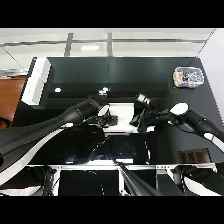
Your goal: Fold the box and place the chain.
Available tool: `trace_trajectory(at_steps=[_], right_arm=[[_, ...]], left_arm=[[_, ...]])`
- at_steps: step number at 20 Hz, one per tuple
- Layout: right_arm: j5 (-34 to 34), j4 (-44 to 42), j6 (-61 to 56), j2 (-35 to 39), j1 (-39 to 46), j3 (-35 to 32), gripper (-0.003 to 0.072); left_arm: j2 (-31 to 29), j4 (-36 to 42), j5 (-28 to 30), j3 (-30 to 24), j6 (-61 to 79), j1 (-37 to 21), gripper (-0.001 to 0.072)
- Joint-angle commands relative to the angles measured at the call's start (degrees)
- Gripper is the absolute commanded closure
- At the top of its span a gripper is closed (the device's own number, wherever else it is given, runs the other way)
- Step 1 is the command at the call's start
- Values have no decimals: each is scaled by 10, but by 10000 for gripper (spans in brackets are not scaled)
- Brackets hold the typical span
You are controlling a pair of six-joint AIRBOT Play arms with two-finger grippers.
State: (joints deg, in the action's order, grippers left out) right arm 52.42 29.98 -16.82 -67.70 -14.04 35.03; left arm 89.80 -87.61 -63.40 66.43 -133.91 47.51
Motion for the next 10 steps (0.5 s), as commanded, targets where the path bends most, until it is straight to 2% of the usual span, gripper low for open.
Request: trace_trajectory(at_steps=[1, 3, 5, 8, 10], right_arm=[[117, 151, -262, 53, 83, 47, 671], [111, 265, -435, 82, 170, 61, 670], [100, 303, -567, 84, 272, 50, 670], [94, 210, -604, 69, 368, -6, 671], [99, 169, -581, 40, 371, -38, 671]], left_arm=[[0, -2, 0, 0, 0, 0, 683], [0, -2, 1, 0, 0, 0, 683], [0, -2, 1, 0, 0, 0, 682], [0, -2, 1, 0, 0, 0, 682], [0, -2, 1, 0, 0, 0, 683]])
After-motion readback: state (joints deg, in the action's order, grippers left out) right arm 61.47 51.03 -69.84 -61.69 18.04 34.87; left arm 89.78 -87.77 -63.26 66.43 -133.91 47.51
